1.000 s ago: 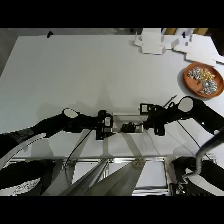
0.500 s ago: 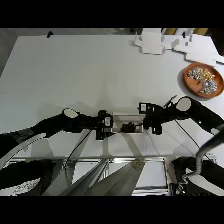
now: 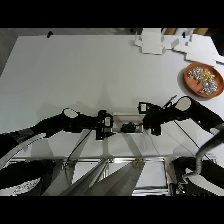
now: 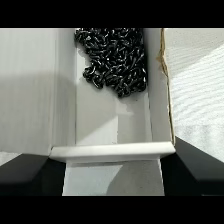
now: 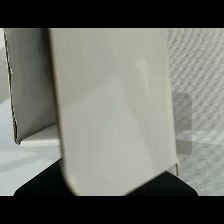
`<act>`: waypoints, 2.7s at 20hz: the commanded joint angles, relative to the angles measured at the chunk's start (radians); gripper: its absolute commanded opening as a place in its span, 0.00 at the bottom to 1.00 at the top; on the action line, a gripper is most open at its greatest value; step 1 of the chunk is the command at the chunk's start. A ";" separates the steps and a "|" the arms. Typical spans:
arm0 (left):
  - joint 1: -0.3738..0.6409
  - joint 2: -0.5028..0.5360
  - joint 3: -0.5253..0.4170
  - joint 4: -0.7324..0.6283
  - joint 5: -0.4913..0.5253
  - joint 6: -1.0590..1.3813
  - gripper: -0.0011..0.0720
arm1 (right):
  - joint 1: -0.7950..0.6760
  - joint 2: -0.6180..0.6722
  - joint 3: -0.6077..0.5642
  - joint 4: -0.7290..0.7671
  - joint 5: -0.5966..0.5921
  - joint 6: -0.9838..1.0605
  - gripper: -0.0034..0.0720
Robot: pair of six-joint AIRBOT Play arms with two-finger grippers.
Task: Fold the box and place the chain.
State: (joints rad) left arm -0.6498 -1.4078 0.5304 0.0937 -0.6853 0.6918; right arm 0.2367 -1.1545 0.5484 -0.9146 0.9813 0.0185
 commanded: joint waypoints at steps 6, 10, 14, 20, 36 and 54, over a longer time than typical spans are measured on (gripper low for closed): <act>0.000 0.000 0.000 0.000 0.000 0.000 0.03 | 0.001 0.000 0.000 0.003 0.020 0.011 0.09; 0.000 0.000 0.000 0.000 0.000 0.000 0.03 | 0.001 0.026 0.000 -0.006 0.026 0.036 0.07; 0.000 0.000 0.000 0.000 0.000 0.000 0.03 | 0.000 0.100 0.000 -0.031 0.026 0.037 0.07; 0.000 0.000 0.000 0.000 0.000 0.000 0.03 | 0.000 0.228 0.000 -0.072 0.068 0.041 0.07; 0.000 0.000 0.000 0.000 0.000 0.000 0.03 | 0.034 0.425 0.000 0.481 0.143 0.050 0.07; 0.000 0.000 0.000 0.000 0.000 0.000 0.03 | 0.160 0.280 0.000 0.262 -0.017 0.082 0.35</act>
State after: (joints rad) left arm -0.6498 -1.4078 0.5304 0.0937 -0.6849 0.6914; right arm 0.3962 -0.8665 0.5476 -0.6018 0.9657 0.0875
